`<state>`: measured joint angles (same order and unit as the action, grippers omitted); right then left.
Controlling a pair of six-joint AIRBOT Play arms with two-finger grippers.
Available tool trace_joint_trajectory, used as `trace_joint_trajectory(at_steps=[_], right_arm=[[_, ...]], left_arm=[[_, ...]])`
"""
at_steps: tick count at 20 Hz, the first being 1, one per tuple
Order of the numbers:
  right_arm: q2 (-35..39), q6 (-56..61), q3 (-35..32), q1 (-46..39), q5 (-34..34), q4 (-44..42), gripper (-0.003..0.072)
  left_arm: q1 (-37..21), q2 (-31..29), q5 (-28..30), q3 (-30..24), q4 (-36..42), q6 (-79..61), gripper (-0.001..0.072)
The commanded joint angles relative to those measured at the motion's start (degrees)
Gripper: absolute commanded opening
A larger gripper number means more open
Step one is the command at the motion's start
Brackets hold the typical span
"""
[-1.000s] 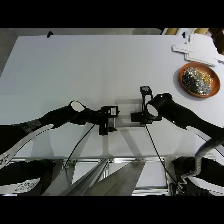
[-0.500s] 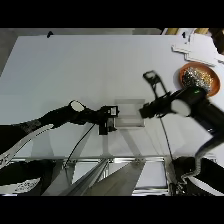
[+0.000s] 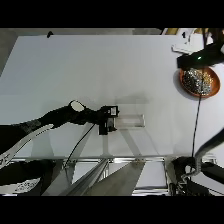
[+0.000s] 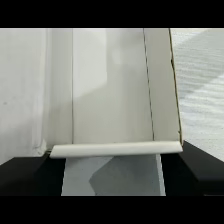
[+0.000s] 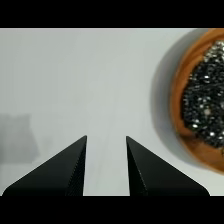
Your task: Fold the box and place the chain.
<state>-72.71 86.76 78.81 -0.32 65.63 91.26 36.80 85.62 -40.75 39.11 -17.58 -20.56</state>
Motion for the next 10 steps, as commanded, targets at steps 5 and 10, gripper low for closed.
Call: trace_joint_trajectory(at_steps=[5,10], right_arm=[[-16.94,-4.39,3.45,-13.40,-4.04,-0.17,0.0250],[-21.90,-4.31,3.45,-14.21,-9.94,-0.20,0.0228]], left_arm=[[0.00,0.00,0.00,0.04,0.00,0.00,0.0141],[0.00,0.00,0.00,0.04,0.00,0.00,0.0141]])
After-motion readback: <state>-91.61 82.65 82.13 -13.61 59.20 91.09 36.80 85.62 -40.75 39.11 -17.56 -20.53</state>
